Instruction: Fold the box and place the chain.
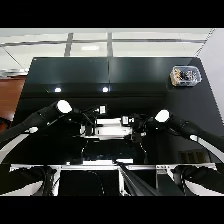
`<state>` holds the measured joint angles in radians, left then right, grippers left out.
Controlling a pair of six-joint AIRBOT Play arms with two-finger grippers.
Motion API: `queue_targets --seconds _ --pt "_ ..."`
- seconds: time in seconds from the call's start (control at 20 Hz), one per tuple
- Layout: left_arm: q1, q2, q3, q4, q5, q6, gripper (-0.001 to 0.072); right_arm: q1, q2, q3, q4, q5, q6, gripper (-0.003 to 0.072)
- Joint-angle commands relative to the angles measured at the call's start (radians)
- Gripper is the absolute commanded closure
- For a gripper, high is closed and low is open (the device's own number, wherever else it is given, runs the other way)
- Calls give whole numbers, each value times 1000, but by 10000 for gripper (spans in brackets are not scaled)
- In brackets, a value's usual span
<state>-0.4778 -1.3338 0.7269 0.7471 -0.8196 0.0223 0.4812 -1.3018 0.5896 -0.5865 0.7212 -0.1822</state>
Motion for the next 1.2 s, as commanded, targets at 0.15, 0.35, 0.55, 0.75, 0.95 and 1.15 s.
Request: queue_targets --seconds 0.15,0.35,0.55,0.75,0.95,1.15 --pt "1 0 1 0 0 0 680 0 -1 -1 -2 0 3 60" --pt "1 0 1 0 0 0 680 -11 0 -1 -2 14 23 60" --pt "1 0 1 0 0 0 679 -13 0 -1 -10 19 25 60" --pt "1 0 1 0 0 0 680 -13 -1 -1 -10 18 25 60" --pt "1 0 1 0 0 0 680 -13 -1 -1 -9 18 26 222" --pt "2 1 1 1 1 -2 670 -13 0 -1 -9 18 26 222"
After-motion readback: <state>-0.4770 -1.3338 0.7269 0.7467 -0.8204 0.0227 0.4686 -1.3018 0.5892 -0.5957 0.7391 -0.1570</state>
